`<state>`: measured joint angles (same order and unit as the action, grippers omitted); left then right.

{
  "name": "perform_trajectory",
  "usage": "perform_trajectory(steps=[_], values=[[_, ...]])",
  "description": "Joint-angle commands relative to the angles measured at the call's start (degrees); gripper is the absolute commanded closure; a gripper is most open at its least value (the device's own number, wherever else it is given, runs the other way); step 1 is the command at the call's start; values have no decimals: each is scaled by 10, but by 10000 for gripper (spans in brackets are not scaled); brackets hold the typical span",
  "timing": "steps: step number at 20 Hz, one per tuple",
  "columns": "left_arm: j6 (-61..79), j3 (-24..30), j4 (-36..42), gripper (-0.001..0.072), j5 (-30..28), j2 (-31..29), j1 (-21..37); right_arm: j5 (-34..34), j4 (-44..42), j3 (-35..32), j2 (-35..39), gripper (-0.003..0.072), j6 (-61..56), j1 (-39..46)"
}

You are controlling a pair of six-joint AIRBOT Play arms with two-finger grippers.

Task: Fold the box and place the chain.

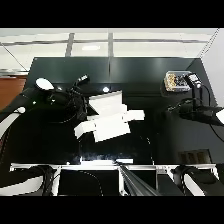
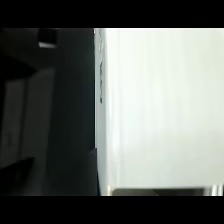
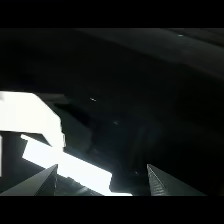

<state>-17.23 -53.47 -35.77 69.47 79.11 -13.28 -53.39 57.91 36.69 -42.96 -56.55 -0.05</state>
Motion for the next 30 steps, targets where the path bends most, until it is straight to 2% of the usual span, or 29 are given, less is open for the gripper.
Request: perform_trajectory(steps=[1,3,6,8,10,12,16,20,24,28,30], values=[[21,3,-20,684,-21,-22,-23,-14,24,11,0,55,-1,9],[26,26,-18,685,-49,-34,-30,-17,24,11,0,55,0,9],[80,96,1,684,-128,-82,-42,-19,24,11,0,55,9,9],[180,148,56,681,-193,-102,-57,-21,24,11,0,55,34,8],[309,169,88,680,-193,-93,-73,-20,24,9,-4,55,84,-2],[374,168,71,679,-197,-77,-89,-17,23,3,-13,55,122,-24],[374,165,140,679,-194,-47,-94,-16,23,-30,-26,55,175,-80],[387,164,103,679,-212,-25,-94,4,11,-49,-27,55,198,-163],[387,163,91,679,-217,-24,-96,71,9,-72,-31,56,250,-239],[385,163,56,679,-217,-24,-110,53,-6,-78,-65,55,321,-251],[385,163,56,679,-217,-24,-110,34,-46,-78,-91,55,375,-252]])
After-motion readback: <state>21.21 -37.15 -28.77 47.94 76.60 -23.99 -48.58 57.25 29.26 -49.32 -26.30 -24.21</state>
